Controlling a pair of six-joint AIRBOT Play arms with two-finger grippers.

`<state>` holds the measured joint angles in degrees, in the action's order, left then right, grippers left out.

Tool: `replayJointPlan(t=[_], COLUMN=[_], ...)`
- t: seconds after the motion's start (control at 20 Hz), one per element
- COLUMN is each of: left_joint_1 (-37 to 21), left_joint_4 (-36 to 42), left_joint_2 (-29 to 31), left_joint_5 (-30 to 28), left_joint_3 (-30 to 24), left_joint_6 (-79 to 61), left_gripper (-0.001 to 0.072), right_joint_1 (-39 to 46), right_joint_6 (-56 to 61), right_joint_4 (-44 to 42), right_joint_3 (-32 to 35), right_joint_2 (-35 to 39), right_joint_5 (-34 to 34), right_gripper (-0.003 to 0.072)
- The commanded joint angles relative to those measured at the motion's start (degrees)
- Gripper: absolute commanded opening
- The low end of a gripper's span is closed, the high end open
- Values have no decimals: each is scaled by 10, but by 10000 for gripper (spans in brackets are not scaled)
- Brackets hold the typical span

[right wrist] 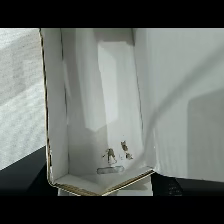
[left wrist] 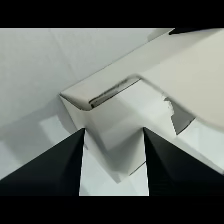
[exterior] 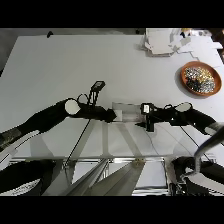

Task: Fold the box and place the chain.

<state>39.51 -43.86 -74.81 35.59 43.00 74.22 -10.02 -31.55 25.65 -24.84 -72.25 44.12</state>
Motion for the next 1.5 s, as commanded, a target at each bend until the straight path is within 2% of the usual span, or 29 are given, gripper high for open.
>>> replayJointPlan(t=[0.0, 0.3, 0.55, 0.75, 0.9, 0.95, 1.15, 1.3, 1.35, 1.45], left_joint_1=[12, 32, 52, 63, 69, 71, 81, 95, 97, 100], left_joint_4=[-71, -178, -212, -256, -276, -281, -324, -347, -347, -353], left_joint_2=[-17, -38, -70, -74, -83, -89, -141, -177, -184, -191], left_joint_5=[14, 72, 106, 123, 153, 163, 264, 294, 291, 280], left_joint_3=[34, 83, 122, 137, 152, 161, 235, 283, 290, 291], left_joint_6=[83, 198, 272, 365, 435, 445, 492, 522, 525, 551], left_gripper=[415, 415, 414, 410, 377, 343, 331, 330, 315, 196], right_joint_1=[0, 0, 0, 0, 0, 0, 0, 0, 0, 0], right_joint_6=[0, 0, 0, 0, 0, 0, 0, 0, 0, 0], right_joint_4=[0, 0, 0, 0, 0, 0, 0, 0, 0, 0], right_joint_3=[0, 0, 0, 0, 0, 0, 0, 0, 0, 0], right_joint_2=[0, 0, 0, 0, 0, 0, 0, 0, 0, 0], right_joint_5=[0, 0, 0, 0, 0, 0, 0, 0, 0, 0], right_gripper=[437, 437, 437, 437, 437, 437, 437, 437, 437, 437])
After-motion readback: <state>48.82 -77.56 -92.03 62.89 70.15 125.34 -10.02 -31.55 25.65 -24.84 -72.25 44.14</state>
